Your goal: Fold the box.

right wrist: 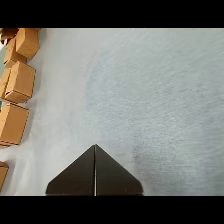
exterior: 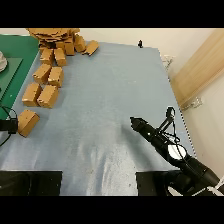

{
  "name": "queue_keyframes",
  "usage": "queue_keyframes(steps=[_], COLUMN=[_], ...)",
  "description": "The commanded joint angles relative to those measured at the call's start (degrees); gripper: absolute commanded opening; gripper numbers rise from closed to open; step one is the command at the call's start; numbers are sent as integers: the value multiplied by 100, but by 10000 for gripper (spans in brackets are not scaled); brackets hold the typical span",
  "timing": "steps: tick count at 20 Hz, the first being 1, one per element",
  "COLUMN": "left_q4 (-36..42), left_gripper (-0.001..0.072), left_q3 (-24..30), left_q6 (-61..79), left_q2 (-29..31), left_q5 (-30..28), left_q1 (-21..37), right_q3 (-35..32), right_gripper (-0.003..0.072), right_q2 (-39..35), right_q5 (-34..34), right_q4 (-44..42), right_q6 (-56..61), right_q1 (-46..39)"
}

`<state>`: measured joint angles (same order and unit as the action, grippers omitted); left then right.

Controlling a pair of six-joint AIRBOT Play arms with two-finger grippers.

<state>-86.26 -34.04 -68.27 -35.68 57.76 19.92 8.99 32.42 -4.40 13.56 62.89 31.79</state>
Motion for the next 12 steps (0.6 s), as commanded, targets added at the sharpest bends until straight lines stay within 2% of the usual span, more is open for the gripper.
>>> queue_keyframes(steps=[1, 2, 3, 4, 6, 9, 12], left_q4=[898, 1674, 2524, 3200, 3906, 4024, 4352], left_gripper=[695, 608, 270, 141, 12, 11, 11], left_q3=[-603, -682, -704, -702, -702, -828, -1327], left_q6=[-153, -151, 107, 470, 586, 522, 590], left_q2=[542, 673, 750, 737, 442, -743, -2098], left_q5=[789, 684, 492, 321, -125, -269, -481], left_q1=[-26, -155, -367, -612, -1220, -2243, -3189], right_q3=[76, 205, 393, 662, 1357, 2636, 3866], right_gripper=[3, 3, 3, 3, 3, 3, 3], right_q2=[35, 136, 310, 579, 1305, 2612, 3637], right_q5=[247, 409, 586, 789, 1285, 1993, 2841], right_q4=[348, 625, 922, 1248, 1788, 2081, 2371], right_q6=[0, 0, 2, 2, 4, 4, 4], right_q1=[4, 4, 2, 2, -2, -61, -229])
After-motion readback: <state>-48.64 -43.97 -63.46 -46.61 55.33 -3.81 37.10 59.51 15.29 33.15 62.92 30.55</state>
